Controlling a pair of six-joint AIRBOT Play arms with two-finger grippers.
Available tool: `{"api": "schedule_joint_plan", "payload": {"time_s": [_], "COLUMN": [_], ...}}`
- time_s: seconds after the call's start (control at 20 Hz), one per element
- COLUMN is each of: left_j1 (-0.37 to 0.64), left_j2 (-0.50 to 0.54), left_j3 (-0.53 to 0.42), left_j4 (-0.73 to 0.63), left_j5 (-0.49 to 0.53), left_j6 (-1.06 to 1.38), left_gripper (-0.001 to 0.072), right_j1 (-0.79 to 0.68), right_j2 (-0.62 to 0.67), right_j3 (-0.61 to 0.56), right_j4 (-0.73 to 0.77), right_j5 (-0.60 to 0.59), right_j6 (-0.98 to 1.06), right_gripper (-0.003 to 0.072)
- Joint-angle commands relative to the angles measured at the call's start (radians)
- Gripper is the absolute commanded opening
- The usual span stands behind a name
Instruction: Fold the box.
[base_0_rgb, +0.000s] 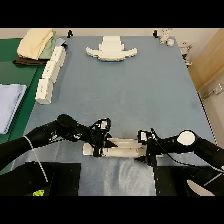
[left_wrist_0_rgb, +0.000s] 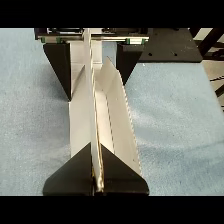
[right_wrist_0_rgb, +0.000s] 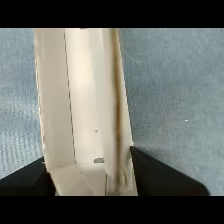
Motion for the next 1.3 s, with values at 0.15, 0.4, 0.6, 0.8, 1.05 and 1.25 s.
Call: {"api": "schedule_joint_plan", "payload": {"time_s": [0.15,0.4,0.6,0.8,1.05,1.25], "left_j1": [0.001,0.001,0.001,0.001,0.001,0.001], "left_j2": [0.001,0.000,0.000,0.001,0.000,0.000], "left_j3": [0.000,0.000,0.000,0.000,0.000,0.000], "left_j4": [0.000,0.000,0.000,0.000,0.000,0.000], "left_j5": [0.000,0.000,0.000,0.000,0.000,0.000], "left_j6": [0.000,0.000,0.000,0.000,0.000,0.000], "left_gripper": [0.0014,0.0014,0.0014,0.0014,0.0014,0.0014], "right_j1": [0.002,0.002,0.002,0.002,0.002,0.002], "right_j2": [-0.079,-0.080,-0.080,-0.080,-0.080,-0.080], "right_j3": [-0.009,-0.009,-0.009,-0.008,-0.008,-0.008], "right_j4": [0.057,0.046,0.046,0.053,0.045,0.040], "right_j5": [-0.018,-0.017,-0.017,-0.006,-0.062,-0.059], "right_j6": [-0.093,-0.092,-0.092,-0.089,-0.089,-0.089], "right_gripper": [0.0577,0.0503,0.0532,0.0717,0.0716,0.0656]}}
